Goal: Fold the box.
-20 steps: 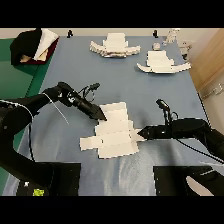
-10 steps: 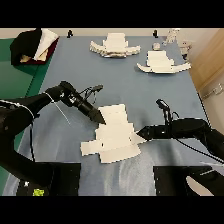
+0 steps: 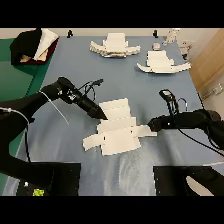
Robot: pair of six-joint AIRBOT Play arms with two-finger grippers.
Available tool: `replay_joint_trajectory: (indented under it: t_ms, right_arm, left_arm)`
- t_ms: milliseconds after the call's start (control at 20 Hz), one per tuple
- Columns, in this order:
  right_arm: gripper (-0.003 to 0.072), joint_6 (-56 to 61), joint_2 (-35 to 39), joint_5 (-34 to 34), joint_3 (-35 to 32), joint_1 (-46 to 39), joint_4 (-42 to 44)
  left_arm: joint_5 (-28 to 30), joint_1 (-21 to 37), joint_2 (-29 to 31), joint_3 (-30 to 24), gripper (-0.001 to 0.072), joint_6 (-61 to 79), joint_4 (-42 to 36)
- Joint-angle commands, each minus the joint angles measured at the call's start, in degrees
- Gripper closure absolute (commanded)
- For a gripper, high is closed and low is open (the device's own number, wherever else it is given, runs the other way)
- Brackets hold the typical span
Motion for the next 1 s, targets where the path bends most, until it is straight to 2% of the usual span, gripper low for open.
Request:
replay_joint_trajectory:
  t_ms: [0, 200, 400, 650, 750, 950]
  right_arm:
    - [0.0454, 13.03, -0.02, 0.33, 3.93, 0.00, -14.84]
    - [0.0454, 24.11, -0.02, 1.57, 7.19, 0.00, -22.34]
    - [0.0467, 26.29, -0.02, 1.92, 8.22, 0.02, -22.16]
    - [0.0466, 27.47, -0.02, 3.56, 8.20, 0.02, -21.22]
    - [0.0466, 28.20, -0.02, 4.81, 8.20, 0.02, -21.07]
    - [0.0466, 28.20, -0.02, 6.14, 8.20, 0.02, -20.11]
  left_arm:
    - [4.74, -1.46, 4.57, -0.09, 0.0702, 7.23, -0.15]
    - [11.65, -5.51, 10.73, -4.20, 0.0703, 12.07, -0.09]
    - [21.88, -11.02, 18.16, -11.89, 0.0703, 16.72, 0.00]
    - [41.94, -19.41, 28.24, -23.06, 0.0702, 22.82, 0.04]
    - [43.17, -21.35, 29.83, -25.40, 0.0700, 23.91, 0.07]
    - [42.71, -22.49, 29.68, -26.34, 0.0698, 23.65, 0.04]
